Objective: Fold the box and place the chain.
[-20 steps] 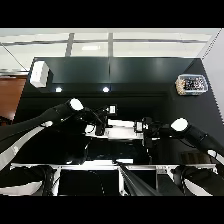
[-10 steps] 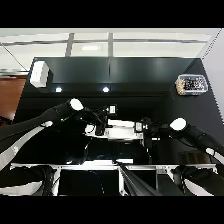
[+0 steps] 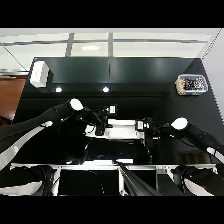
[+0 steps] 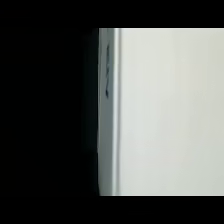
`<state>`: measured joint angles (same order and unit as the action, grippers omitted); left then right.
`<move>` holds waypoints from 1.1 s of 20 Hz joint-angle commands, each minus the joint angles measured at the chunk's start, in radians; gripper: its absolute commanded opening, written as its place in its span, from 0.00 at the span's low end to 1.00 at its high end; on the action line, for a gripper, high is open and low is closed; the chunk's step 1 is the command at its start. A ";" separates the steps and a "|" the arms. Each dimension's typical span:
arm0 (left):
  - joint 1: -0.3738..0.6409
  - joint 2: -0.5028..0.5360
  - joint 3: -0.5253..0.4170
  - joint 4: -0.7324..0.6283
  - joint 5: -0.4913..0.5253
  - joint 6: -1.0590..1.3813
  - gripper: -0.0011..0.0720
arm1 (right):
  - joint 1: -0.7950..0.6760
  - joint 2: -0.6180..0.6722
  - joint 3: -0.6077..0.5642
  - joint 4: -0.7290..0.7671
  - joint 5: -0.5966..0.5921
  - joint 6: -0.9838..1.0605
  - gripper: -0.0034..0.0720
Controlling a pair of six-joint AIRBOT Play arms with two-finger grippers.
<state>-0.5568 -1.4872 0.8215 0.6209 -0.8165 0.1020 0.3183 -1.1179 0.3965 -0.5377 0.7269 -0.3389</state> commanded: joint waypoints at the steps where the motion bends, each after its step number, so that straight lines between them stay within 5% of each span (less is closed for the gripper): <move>1: 0.000 -0.001 -0.001 0.000 0.000 0.000 0.05 | -0.001 0.000 0.001 0.003 0.003 0.001 0.97; 2: 0.000 -0.001 -0.001 0.000 0.000 0.000 0.05 | -0.001 0.000 0.001 0.003 0.002 0.001 0.97; 4: 0.000 -0.001 -0.001 -0.001 0.000 -0.001 0.05 | 0.000 0.000 0.001 0.002 0.002 0.001 0.72; 7: 0.000 0.001 0.004 0.000 -0.011 -0.016 0.06 | 0.000 0.000 0.001 0.002 0.002 0.001 0.67; 8: 0.000 0.003 0.012 0.000 -0.019 -0.046 0.18 | 0.000 0.000 0.001 0.002 0.002 0.001 0.67; 9: 0.002 0.005 0.023 0.002 -0.037 -0.090 0.41 | 0.000 0.000 0.001 0.002 0.002 0.001 0.67; 11: 0.014 0.026 0.053 0.048 -0.116 -0.161 0.65 | 0.000 0.000 0.001 0.002 0.002 0.001 0.67; 14: 0.037 0.116 0.074 0.259 -0.231 -0.373 0.71 | 0.000 0.000 0.001 0.002 0.002 0.001 0.67; 16: 0.043 0.208 0.074 0.465 -0.268 -0.604 0.71 | 0.000 0.000 0.001 0.002 0.002 0.001 0.67; 17: 0.043 0.256 0.074 0.554 -0.303 -0.710 0.60 | 0.000 0.000 0.001 0.002 0.002 0.001 0.67; 18: 0.043 0.294 0.074 0.592 -0.350 -0.784 0.28 | 0.000 0.000 0.001 0.002 0.002 0.001 0.67; 19: 0.043 0.325 0.072 0.587 -0.410 -0.822 0.05 | 0.000 0.000 0.001 0.002 0.002 0.001 0.67; 22: 0.019 0.349 0.010 0.319 -0.449 -0.882 0.05 | 0.000 0.000 0.001 0.002 0.002 0.001 0.67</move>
